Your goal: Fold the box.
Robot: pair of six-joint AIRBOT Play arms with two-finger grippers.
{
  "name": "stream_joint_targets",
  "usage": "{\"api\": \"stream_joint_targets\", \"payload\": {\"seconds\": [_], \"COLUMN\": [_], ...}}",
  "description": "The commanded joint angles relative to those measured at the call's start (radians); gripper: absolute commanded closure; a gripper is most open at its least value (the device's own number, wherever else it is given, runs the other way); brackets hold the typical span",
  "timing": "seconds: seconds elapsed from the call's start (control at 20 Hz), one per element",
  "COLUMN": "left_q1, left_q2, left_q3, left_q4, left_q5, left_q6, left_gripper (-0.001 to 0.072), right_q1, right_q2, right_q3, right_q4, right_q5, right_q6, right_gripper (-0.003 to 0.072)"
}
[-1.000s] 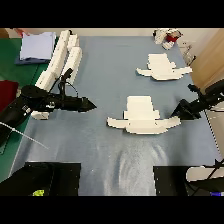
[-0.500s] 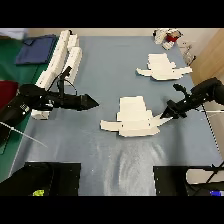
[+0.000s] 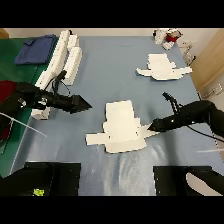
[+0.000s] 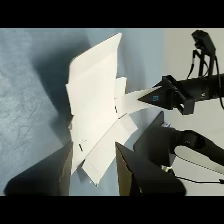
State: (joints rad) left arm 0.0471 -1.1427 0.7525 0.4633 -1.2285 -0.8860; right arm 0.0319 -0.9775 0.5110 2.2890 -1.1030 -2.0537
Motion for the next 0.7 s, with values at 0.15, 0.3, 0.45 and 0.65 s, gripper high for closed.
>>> {"api": "stream_joint_targets", "payload": {"seconds": [0.15,0.3,0.45,0.65], "left_q1": [-0.1,-0.164,-0.211,-0.277], "left_q2": [-0.267,-0.379,-0.467,-0.519], "left_q3": [0.017,0.095,0.183,0.272], "left_q4": [0.012,0.001,0.001,0.0], "left_q5": [0.018,0.026,0.023,-0.035], "left_q6": [0.114,0.14,0.14,0.206], "left_gripper": [0.0302,0.0302,0.0302,0.0303], "right_q1": [0.094,0.095,0.095,0.095], "right_q2": [0.079,0.079,0.079,0.079], "right_q3": [-0.071,-0.071,-0.071,-0.071], "right_q4": [0.005,0.004,0.004,0.0], "right_q5": [0.119,0.121,0.122,0.128], "right_q6": [0.039,0.039,0.039,0.039], "right_gripper": [0.0683,0.0683,0.0683,0.0683]}}
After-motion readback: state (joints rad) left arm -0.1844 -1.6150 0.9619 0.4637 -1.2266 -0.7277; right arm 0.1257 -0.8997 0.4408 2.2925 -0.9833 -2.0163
